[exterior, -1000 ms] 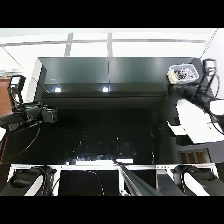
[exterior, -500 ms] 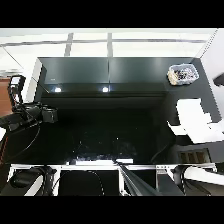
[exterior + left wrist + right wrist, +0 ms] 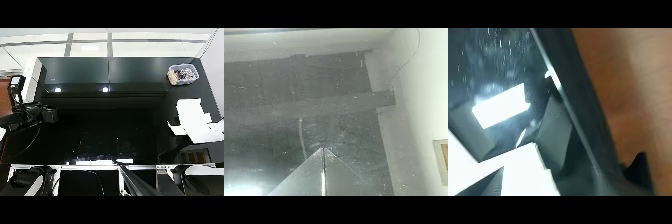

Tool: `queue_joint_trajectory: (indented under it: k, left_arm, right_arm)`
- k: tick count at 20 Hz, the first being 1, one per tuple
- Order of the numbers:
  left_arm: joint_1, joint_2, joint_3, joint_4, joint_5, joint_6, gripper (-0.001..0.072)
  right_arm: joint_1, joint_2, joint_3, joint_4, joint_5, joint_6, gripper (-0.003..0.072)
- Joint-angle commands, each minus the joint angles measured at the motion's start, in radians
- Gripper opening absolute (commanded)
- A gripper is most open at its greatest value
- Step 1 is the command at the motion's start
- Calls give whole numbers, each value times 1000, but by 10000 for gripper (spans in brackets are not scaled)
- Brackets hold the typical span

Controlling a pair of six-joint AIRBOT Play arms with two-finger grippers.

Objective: Fold the box and place the chain.

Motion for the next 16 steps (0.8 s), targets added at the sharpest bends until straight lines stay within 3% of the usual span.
queue_joint_trajectory:
  k: [1, 2, 3, 4, 10, 16]
  left_arm:
    - [-1, 1, 0, 0, 0, 0, 26]
    - [-1, 1, 0, 0, 0, 0, 26]
    - [-1, 1, 0, 0, 0, 0, 26]
    - [-1, 1, 0, 0, 0, 0, 26]
    - [-1, 1, 0, 0, 0, 0, 26]
    - [-1, 0, 0, -1, 0, 0, 26]
  right_arm:
    - [11, -8, -13, -29, 37, -23, 342]
    - [17, -8, -13, -34, 37, -24, 125]
    - [24, -8, -13, -36, 40, -28, 44]
    - [33, -4, -13, -21, 45, -48, 20]
    - [107, 143, -42, 228, 29, -107, 20]
    - [251, 486, -313, 410, -72, -105, 19]
